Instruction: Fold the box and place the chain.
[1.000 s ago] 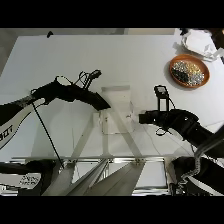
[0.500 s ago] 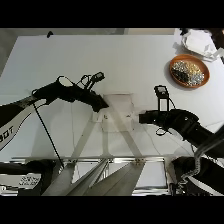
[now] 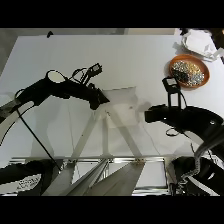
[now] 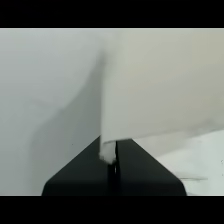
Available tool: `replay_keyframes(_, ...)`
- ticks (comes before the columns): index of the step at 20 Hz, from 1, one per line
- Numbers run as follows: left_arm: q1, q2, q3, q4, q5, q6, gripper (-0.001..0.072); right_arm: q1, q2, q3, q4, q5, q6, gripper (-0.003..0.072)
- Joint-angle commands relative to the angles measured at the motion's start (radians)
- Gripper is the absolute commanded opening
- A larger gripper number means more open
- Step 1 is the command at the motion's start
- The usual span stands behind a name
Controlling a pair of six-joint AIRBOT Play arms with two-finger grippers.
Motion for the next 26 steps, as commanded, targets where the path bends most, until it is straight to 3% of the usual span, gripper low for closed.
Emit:
replay_keyframes(1, -0.034, 0.097, -0.006, 0.027, -0.04, -0.016, -0.0003, 0.0, 0.17, 0.026, -0.025, 0.2, -0.059, 0.0357)
replay_keyframes(3, -0.07, 0.14, -0.031, 0.026, -0.029, -0.016, -0.0003, 0.0, 0.244, 0.026, -0.021, 0.322, -0.065, 0.0463)
replay_keyframes(7, -0.182, 0.18, -0.114, 0.027, -0.037, 0.043, -0.0002, 0.0, 0.328, 0.026, -0.016, 0.49, -0.065, 0.0461)
replay_keyframes(9, -0.244, 0.177, -0.165, 0.027, 0.01, 0.116, -0.0001, 0.0, 0.339, 0.026, -0.012, 0.494, -0.065, 0.046)
replay_keyframes(11, -0.29, 0.177, -0.208, 0.027, 0.129, 0.169, 0.0, 0.0, 0.339, 0.025, -0.001, 0.47, -0.065, 0.0459)
replay_keyframes(17, -0.304, 0.078, -0.217, 0.021, 0.412, 0.198, 0.0003, 0.0, 0.338, 0.025, 0.002, 0.378, -0.065, 0.0459)
replay_keyframes(21, -0.304, 0.023, -0.217, -0.047, 0.378, 0.452, 0.0002, 0.0, 0.336, 0.025, 0.002, 0.346, -0.065, 0.0459)
replay_keyframes(26, -0.258, -0.039, -0.216, -0.312, 0.291, 0.728, 0.0, 0.0, 0.336, 0.025, 0.002, 0.339, -0.065, 0.0459)
